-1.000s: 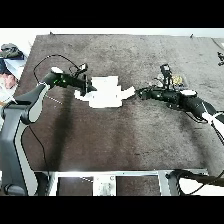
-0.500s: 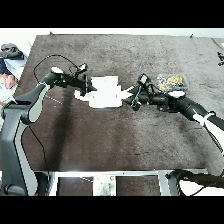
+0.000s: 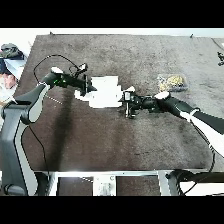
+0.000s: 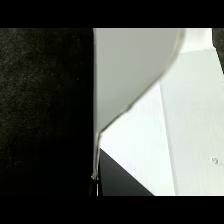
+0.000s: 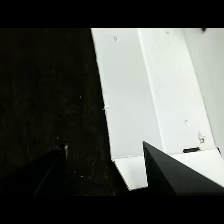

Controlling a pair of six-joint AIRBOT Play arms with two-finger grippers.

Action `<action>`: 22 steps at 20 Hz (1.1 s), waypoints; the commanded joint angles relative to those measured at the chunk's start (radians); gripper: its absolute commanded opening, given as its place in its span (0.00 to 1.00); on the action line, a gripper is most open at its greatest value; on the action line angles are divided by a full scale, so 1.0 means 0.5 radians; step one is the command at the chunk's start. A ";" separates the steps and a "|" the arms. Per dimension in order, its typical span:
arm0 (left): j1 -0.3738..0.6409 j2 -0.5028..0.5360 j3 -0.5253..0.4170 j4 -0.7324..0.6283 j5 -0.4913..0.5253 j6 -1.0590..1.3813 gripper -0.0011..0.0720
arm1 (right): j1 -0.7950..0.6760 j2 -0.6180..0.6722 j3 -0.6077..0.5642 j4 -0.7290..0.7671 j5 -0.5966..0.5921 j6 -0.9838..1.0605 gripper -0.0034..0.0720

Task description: Fold the box and place the chain.

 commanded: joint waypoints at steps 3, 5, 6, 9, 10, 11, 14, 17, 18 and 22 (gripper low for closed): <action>0.002 -0.002 0.000 -0.002 0.003 0.002 0.03 | 0.118 -0.039 0.041 -0.204 -0.379 0.152 0.75; 0.002 -0.002 0.000 -0.002 0.003 0.002 0.03 | 0.153 -0.064 0.043 -0.204 -0.526 0.154 0.74; 0.002 -0.002 0.000 -0.002 0.003 0.002 0.03 | 0.173 -0.082 0.043 -0.205 -0.558 0.153 0.74; 0.002 -0.002 0.000 -0.002 0.003 0.002 0.03 | 0.199 -0.110 0.043 -0.204 -0.655 0.215 0.74; 0.002 -0.002 0.000 -0.002 0.004 0.002 0.03 | 0.199 -0.109 0.048 -0.202 -0.684 0.233 0.74; 0.002 -0.002 0.000 -0.002 0.003 0.002 0.03 | 0.199 -0.109 0.064 -0.196 -0.694 0.256 0.74; 0.002 -0.002 0.000 -0.002 0.003 0.002 0.03 | 0.198 -0.110 0.164 -0.198 -0.694 0.404 0.69; 0.002 -0.002 0.000 -0.002 0.003 0.002 0.03 | 0.170 -0.111 0.217 -0.205 -0.625 0.408 0.71; 0.002 -0.002 0.000 -0.002 0.003 0.002 0.03 | 0.157 -0.111 0.236 -0.204 -0.598 0.408 0.71; 0.002 -0.002 0.000 -0.002 0.004 0.002 0.03 | 0.095 -0.133 0.353 -0.221 -0.468 0.407 0.71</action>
